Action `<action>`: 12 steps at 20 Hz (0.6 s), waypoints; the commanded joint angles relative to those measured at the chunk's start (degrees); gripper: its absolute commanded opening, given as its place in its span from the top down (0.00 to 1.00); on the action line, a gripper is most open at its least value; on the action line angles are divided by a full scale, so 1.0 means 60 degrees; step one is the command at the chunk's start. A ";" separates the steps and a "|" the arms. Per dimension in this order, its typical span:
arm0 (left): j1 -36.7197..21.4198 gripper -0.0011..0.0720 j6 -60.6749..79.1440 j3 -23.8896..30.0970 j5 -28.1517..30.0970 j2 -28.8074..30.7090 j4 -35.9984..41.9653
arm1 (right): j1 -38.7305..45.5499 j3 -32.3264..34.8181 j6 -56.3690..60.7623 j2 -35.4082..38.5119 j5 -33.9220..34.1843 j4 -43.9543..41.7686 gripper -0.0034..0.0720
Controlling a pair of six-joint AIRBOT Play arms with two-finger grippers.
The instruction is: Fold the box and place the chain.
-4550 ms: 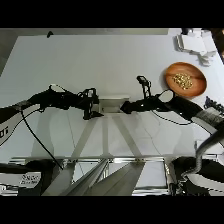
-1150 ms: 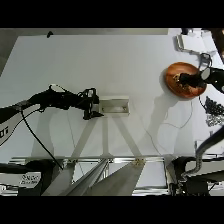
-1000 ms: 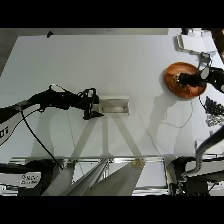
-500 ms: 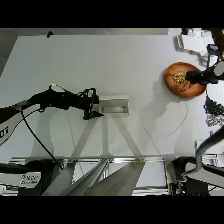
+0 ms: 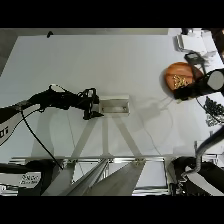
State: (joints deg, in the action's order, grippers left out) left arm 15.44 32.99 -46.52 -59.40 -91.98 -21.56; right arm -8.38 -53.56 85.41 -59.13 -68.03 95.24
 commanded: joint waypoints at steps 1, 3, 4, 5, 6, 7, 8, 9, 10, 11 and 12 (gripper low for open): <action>0.0004 0.55 0.0004 -0.0007 -0.0004 0.0007 -0.0004 | -0.1716 0.0080 -0.0058 0.0200 -0.0459 -0.0484 0.94; 0.0000 0.55 0.0004 -0.0007 0.0000 0.0007 -0.0004 | -0.2473 0.0080 -0.0026 0.0189 -0.0058 -0.0882 0.94; 0.0004 0.55 0.0004 -0.0007 0.0000 0.0007 -0.0004 | -0.2761 0.0080 -0.0026 0.0168 0.0117 -0.1064 0.94; 0.0000 0.55 0.0004 -0.0007 0.0000 0.0007 0.0000 | -0.3042 0.0080 -0.0026 0.0120 0.0266 -0.1275 0.94; 0.0000 0.55 0.0004 -0.0007 0.0000 0.0007 -0.0004 | -0.3268 0.0080 -0.0026 0.0055 0.0361 -0.1494 0.94; 0.0004 0.55 0.0004 -0.0007 0.0000 0.0007 -0.0004 | -0.3472 0.0080 -0.0026 -0.0040 0.0463 -0.1749 0.94; 0.0004 0.55 0.0004 -0.0007 0.0000 0.0007 -0.0004 | -0.3636 0.0076 -0.0029 -0.0164 0.0543 -0.2011 0.94; 0.0000 0.55 0.0004 -0.0007 0.0000 0.0007 -0.0004 | -0.3785 0.0076 -0.0029 -0.0313 0.0645 -0.2240 0.94; 0.0004 0.55 0.0004 -0.0007 0.0000 0.0007 -0.0004 | -0.3909 0.0076 -0.0036 -0.0484 0.0798 -0.2452 0.94; 0.0004 0.55 0.0004 -0.0007 0.0000 0.0007 0.0000 | -0.4014 0.0080 -0.0040 -0.0652 0.0998 -0.2586 0.94; 0.0000 0.55 0.0004 -0.0007 0.0000 0.0007 -0.0004 | -0.4109 0.0076 -0.0040 -0.0805 0.1253 -0.2612 0.94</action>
State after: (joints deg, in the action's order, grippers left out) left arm 15.44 32.99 -46.54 -59.42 -91.98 -21.56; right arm -30.52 -53.10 85.21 -61.76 -63.96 82.98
